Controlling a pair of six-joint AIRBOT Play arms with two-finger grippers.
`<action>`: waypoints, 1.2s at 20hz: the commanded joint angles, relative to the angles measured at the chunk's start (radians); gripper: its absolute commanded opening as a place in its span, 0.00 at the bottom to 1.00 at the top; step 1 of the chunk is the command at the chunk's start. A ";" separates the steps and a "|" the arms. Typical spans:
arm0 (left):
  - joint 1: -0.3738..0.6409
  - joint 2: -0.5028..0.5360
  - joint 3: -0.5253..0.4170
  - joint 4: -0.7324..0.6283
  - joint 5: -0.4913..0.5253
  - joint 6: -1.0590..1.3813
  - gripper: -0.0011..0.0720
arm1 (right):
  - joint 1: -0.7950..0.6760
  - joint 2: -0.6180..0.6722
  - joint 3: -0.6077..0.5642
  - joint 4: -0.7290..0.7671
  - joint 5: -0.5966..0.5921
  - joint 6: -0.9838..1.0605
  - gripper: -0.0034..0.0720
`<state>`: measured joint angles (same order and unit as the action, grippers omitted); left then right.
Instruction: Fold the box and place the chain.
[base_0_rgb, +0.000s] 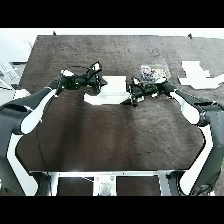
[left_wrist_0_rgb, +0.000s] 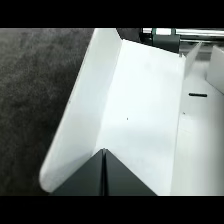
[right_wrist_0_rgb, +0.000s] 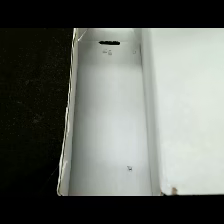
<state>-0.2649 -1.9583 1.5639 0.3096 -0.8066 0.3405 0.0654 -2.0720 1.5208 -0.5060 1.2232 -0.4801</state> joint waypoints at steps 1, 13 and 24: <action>-0.003 -0.009 0.001 0.080 -0.010 -0.063 0.04 | 0.000 0.001 0.000 0.000 0.000 0.000 0.62; -0.002 -0.024 0.012 0.102 -0.035 -0.089 0.04 | 0.000 0.001 0.000 0.000 0.000 0.000 0.62; 0.126 0.156 0.065 0.209 -0.477 -0.177 0.96 | 0.000 0.001 0.000 0.000 0.000 0.000 0.62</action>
<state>-0.1650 -1.8366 1.6264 0.4454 -1.1717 0.2192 0.0650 -2.0720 1.5208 -0.5068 1.2247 -0.4808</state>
